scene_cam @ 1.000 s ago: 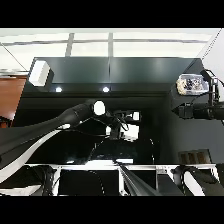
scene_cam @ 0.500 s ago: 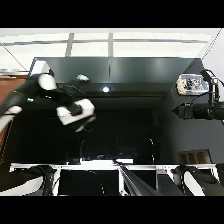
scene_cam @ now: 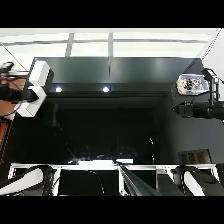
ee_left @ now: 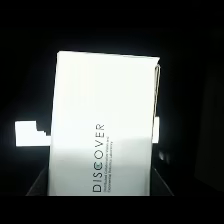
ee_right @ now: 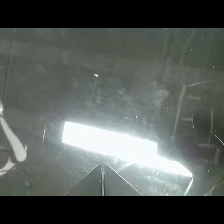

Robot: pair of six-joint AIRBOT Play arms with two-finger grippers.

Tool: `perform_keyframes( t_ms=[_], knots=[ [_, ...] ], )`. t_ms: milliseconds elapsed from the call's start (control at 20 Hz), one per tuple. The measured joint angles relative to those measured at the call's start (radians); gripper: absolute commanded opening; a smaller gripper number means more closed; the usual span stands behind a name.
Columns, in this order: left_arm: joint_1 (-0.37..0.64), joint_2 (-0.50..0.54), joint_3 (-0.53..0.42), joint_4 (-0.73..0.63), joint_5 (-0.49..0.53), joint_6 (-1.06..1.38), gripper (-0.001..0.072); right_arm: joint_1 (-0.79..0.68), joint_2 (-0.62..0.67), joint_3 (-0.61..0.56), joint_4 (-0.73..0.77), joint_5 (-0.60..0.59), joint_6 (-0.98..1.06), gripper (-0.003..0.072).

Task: Fold the box and place the chain.

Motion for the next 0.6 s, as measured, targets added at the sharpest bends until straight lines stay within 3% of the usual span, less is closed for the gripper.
perform_keyframes(
  t_ms=[200, 500, 550, 600],
  knots=[
    [0.037, -0.061, -0.001, -0.029, 0.145, 0.046, 0.0276, 0.0, 0.0, 0.0, 0.001, -0.051, 0.004, 0.0018],
    [0.006, -0.182, 0.032, -0.049, 0.335, 0.09, 0.0285, 0.0, 0.0, 0.0, 0.001, -0.1, 0.016, 0.0018],
    [0.001, -0.201, 0.045, -0.053, 0.347, 0.095, 0.0467, 0.0, 0.0, 0.0, 0.001, -0.105, 0.018, 0.0018],
    [-0.005, -0.217, 0.061, -0.061, 0.361, 0.097, 0.0709, 0.0, 0.0, 0.0, 0.001, -0.109, 0.018, 0.0018]
  ],
)
